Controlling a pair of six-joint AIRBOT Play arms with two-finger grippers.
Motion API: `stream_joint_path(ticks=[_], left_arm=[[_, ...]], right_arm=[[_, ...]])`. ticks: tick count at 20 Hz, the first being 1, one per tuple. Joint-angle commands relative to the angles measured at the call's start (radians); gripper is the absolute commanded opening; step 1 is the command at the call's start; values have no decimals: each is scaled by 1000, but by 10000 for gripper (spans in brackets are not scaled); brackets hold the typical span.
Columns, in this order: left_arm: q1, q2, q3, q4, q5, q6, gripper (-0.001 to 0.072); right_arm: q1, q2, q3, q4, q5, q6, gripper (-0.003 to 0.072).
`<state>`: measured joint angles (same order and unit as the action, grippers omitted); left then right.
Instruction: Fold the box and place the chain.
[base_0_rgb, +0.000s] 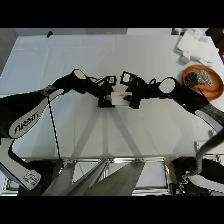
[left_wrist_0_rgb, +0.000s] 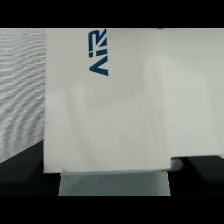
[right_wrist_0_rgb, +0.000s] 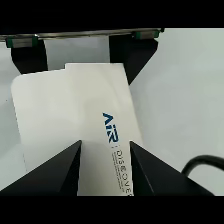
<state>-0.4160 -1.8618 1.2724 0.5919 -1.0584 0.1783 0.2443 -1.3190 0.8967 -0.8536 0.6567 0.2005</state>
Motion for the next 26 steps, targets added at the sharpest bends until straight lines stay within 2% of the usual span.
stream_joint_path(ticks=[1, 4, 8, 13, 17, 23, 26], left_arm=[[1, 0, 0, 0, 0, 0, 278], [1, 0, 0, 0, 0, 0, 278], [1, 0, 0, 0, 0, 0, 278], [1, 0, 0, 0, 0, 0, 278], [1, 0, 0, 0, 0, 0, 278], [1, 0, 0, 0, 0, 0, 278], [1, 0, 0, 0, 0, 0, 278]], right_arm=[[0, 12, 0, -28, -7, 6, 345], [15, 50, 0, -27, 122, 8, 345], [-40, 116, -1, -25, 114, 68, 346], [-193, 106, -6, -26, 213, 75, 346], [-255, 52, -6, 11, 304, -14, 346], [-206, -13, -33, 53, 322, -159, 351], [-178, -13, -116, 79, 222, -270, 418]])
